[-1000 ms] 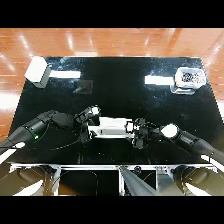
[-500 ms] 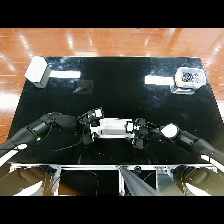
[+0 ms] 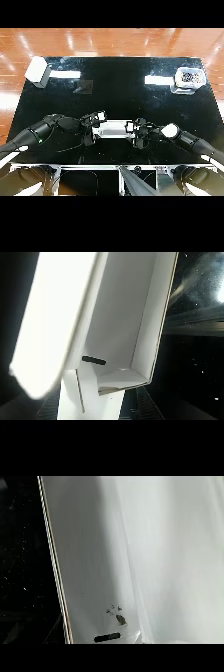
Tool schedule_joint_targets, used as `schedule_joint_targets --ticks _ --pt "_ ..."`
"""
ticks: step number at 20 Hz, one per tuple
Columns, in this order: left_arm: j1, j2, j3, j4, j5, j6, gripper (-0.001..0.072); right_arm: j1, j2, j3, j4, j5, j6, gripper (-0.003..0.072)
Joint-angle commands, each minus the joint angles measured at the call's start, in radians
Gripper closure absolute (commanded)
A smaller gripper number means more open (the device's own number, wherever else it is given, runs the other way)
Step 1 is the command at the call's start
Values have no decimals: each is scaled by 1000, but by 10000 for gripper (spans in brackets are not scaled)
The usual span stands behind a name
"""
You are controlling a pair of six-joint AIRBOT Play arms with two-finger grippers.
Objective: Fold the box and place the chain.
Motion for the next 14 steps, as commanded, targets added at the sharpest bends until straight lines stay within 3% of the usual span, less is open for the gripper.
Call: schedule_joint_targets --ticks 1,5,11,14 --pt "18 0 1 2 2 -3 163 0 -1 0 2 -1 1 192" --pt "83 -4 1 5 3 -2 164 0 -1 0 2 -1 1 192" --pt "77 -53 1 -13 39 -5 165 0 -1 0 2 -1 1 192" --pt "75 -55 1 -38 33 -5 225 0 -1 0 2 -1 1 192"
